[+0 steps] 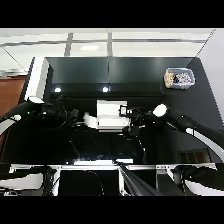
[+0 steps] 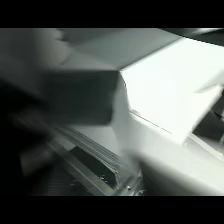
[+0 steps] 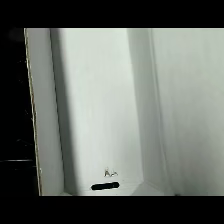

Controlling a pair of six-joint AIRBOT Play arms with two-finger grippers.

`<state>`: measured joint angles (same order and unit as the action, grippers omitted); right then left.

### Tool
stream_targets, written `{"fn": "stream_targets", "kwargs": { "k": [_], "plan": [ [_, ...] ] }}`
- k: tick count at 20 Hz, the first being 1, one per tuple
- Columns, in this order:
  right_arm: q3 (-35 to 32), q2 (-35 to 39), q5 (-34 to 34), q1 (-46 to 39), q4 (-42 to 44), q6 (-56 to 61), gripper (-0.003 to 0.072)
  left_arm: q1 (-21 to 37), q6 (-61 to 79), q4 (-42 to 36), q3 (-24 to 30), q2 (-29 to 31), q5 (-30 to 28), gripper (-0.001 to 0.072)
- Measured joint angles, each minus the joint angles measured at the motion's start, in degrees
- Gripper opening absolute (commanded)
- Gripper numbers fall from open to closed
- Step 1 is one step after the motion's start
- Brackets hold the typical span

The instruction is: Fold the box and place the chain.

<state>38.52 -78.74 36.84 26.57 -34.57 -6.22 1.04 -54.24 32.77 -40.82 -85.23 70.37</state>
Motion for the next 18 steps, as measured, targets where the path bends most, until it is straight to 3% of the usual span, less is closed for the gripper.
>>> {"fn": "stream_targets", "kwargs": {
  "k": [7,11,13,17,18],
  "plan": [
    [0.02,0.00,0.02,0.00,0.00,0.00,0.0195,-3.13,1.18,-0.33,-4.52,-0.07,6.40,0.0703],
    [0.00,0.00,0.02,0.00,0.02,-0.02,0.0194,-7.50,-0.74,0.11,-5.31,-0.11,3.37,0.0671],
    [0.00,0.00,0.00,0.00,0.00,-0.02,0.0194,-9.53,-2.54,1.18,-6.08,-0.11,1.38,0.0604],
    [0.00,0.00,0.02,0.00,0.02,0.00,0.0194,-12.61,-6.49,4.96,-8.79,-0.11,-1.36,0.0598],
    [0.00,0.00,0.00,0.00,0.00,0.00,0.0195,-13.27,-7.63,5.75,-9.46,-0.11,-1.88,0.0554]
  ]
}}
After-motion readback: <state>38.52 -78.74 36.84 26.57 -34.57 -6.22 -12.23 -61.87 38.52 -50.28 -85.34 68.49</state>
